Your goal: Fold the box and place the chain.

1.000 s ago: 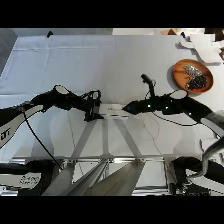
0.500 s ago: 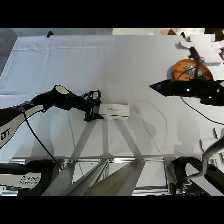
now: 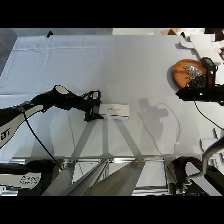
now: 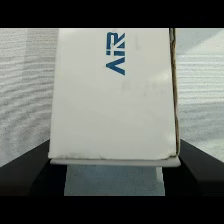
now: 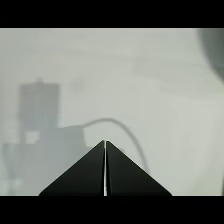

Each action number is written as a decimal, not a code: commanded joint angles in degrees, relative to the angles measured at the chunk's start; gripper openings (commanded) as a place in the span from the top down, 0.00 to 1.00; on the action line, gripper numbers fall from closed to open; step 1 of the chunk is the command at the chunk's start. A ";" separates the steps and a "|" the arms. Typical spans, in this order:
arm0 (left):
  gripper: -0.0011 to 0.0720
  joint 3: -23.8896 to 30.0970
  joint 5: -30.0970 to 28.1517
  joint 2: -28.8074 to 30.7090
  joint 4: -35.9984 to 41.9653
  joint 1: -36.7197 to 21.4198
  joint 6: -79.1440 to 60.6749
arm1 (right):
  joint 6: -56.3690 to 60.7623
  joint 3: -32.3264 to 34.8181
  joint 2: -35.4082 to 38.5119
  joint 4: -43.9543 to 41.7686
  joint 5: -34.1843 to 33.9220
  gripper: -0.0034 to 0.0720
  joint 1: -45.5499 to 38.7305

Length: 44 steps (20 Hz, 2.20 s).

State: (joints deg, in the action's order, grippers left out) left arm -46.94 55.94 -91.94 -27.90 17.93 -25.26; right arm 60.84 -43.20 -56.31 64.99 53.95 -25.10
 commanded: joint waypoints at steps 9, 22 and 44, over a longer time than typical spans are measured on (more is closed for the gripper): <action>0.74 0.02 0.20 0.00 0.42 0.02 0.00 | 5.40 -0.04 -1.49 13.20 -8.50 0.94 -0.26; 0.97 0.00 -1.57 30.16 -44.76 -0.15 63.28 | 5.35 -0.04 -1.44 12.44 -8.20 0.94 -0.26; 0.98 17.86 -28.76 45.42 -81.26 -14.47 137.11 | 5.35 -0.07 -1.44 12.46 -8.55 0.94 -0.26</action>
State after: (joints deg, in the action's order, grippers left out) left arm -33.17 31.38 -42.70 -108.47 3.79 109.84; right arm 66.19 -43.20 -57.78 77.43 45.52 -25.32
